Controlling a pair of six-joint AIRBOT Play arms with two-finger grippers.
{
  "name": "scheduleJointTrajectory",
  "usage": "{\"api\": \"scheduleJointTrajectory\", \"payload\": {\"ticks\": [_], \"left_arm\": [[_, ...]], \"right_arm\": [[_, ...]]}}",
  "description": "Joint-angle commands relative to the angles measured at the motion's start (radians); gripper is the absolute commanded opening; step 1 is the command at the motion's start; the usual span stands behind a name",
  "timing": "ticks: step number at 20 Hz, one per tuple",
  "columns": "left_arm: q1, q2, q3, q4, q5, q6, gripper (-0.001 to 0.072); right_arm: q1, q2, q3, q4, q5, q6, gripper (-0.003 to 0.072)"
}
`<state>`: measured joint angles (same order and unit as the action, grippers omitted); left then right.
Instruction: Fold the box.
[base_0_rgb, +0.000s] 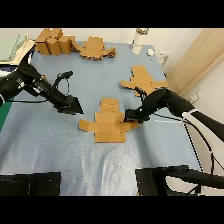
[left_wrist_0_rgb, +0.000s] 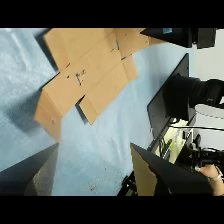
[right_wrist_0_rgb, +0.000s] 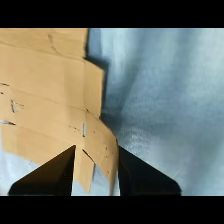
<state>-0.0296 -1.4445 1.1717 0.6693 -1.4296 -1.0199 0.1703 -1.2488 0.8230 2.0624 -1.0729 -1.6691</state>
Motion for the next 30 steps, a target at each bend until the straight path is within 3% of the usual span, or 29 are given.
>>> {"api": "scheduleJointTrajectory", "payload": {"ticks": [1,4,6,7,8,12,16,21,24,26,29,30], "left_arm": [[0.015,0.0,-0.046,-0.009,0.011,0.029,0.07],[0.015,0.0,-0.045,-0.024,0.032,0.027,0.07],[0.014,0.0,-0.045,-0.021,0.032,-0.007,0.07],[0.01,0.0,-0.044,-0.031,0.028,-0.023,0.07],[0.009,0.0,-0.044,-0.066,0.013,-0.027,0.07],[0.032,0.0,-0.057,-0.079,0.01,0.097,0.07],[0.101,0.0,-0.159,-0.132,0.084,0.163,0.07],[0.075,-0.016,-0.213,-0.206,0.276,0.261,0.07],[0.031,-0.072,-0.211,-0.304,0.333,0.356,0.07],[-0.002,-0.134,-0.187,-0.322,0.337,0.377,0.07],[-0.042,-0.211,-0.13,-0.342,0.257,0.403,0.0679],[-0.05,-0.224,-0.116,-0.34,0.225,0.412,0.0566]], "right_arm": [[0.016,0.014,-0.057,-0.037,0.009,0.04,0.0369],[0.016,0.014,-0.057,-0.009,0.001,0.039,0.0307],[0.016,0.014,-0.057,0.042,0.002,-0.008,0.0088],[0.017,0.014,-0.057,0.084,0.006,-0.056,0.0071],[0.019,0.014,-0.057,0.129,0.014,-0.121,0.0002],[0.09,0.063,-0.095,0.147,0.103,-0.254,0.0001],[0.19,0.257,-0.269,0.145,0.329,-0.258,0.0001],[0.241,0.35,-0.341,0.145,0.328,-0.249,0.0001],[0.267,0.351,-0.341,0.145,0.325,-0.235,0.0001],[0.269,0.351,-0.341,0.145,0.323,-0.222,0.0001],[0.269,0.351,-0.341,0.143,0.32,-0.215,0.0001],[0.269,0.35,-0.341,0.143,0.32,-0.213,0.0001]]}}
